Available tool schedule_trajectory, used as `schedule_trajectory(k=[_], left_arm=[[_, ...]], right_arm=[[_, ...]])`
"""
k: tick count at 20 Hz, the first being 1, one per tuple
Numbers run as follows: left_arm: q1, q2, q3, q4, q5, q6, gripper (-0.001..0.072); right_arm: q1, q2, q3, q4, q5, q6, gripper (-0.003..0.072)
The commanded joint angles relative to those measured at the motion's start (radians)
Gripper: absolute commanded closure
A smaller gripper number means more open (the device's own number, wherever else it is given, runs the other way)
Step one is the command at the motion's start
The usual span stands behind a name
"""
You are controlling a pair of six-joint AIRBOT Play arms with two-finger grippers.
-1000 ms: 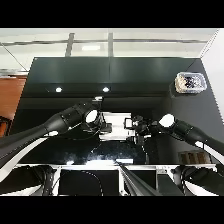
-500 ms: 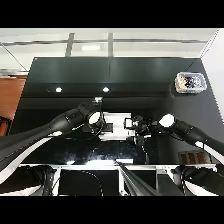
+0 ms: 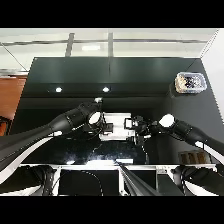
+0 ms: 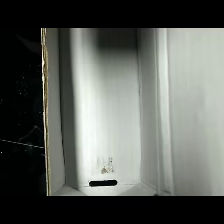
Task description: Fold the box and place the chain.
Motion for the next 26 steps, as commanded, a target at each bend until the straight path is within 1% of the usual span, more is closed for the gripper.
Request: schedule_trajectory(k=[1,2,3,8,9,10,11,14,16,19,20,24,25,26], left_arm=[[0.0,0.0,0.001,0.004,0.001,-0.003,0.049],[0.0,0.0,0.001,0.005,0.008,0.0,0.0664],[-0.001,0.0,0.001,0.004,0.015,0.0,0.0683],[0.0,0.0,0.001,0.005,0.018,0.014,0.0683],[0.0,0.0,0.001,0.009,0.018,0.014,0.0683],[0.0,0.0,0.001,0.016,0.015,0.014,0.0683],[0.0,0.0,0.001,0.024,0.009,0.014,0.0683],[0.002,0.0,0.001,0.027,0.003,0.015,0.0683],[0.002,0.0,0.001,0.028,0.002,0.036,0.0683],[0.002,0.0,0.001,0.036,0.0,0.036,0.0684],[0.002,0.0,0.001,0.05,-0.002,0.036,0.0684],[0.006,0.0,0.001,0.061,-0.019,0.033,0.0684],[0.005,0.0,0.001,0.06,-0.017,0.033,0.0684],[0.006,0.0,0.001,0.06,-0.016,0.033,0.0684]], right_arm=[[0.001,0.0,0.0,0.002,0.0,0.001,0.0201],[0.001,0.0,0.0,0.002,0.0,0.001,0.0202],[0.001,0.0,0.0,0.002,0.0,0.001,0.0202],[0.0,0.0,0.0,0.002,0.0,0.002,0.0202],[0.0,0.002,0.001,0.002,-0.002,0.024,0.0187],[0.0,0.007,0.002,0.001,-0.005,0.061,0.0034],[0.0,0.017,0.002,-0.021,-0.003,0.091,0.0014],[0.0,0.069,0.002,-0.177,-0.002,0.226,0.0014],[0.0,0.108,0.002,-0.238,0.002,0.247,0.0015],[0.0,0.13,0.002,-0.238,0.005,0.246,0.0018],[0.0,0.13,0.002,-0.237,0.01,0.246,0.0067],[0.001,0.13,0.001,-0.172,0.045,0.231,0.0067],[0.001,0.129,0.001,-0.146,0.052,0.23,0.0118],[0.001,0.129,0.001,-0.112,0.054,0.231,0.0203]])
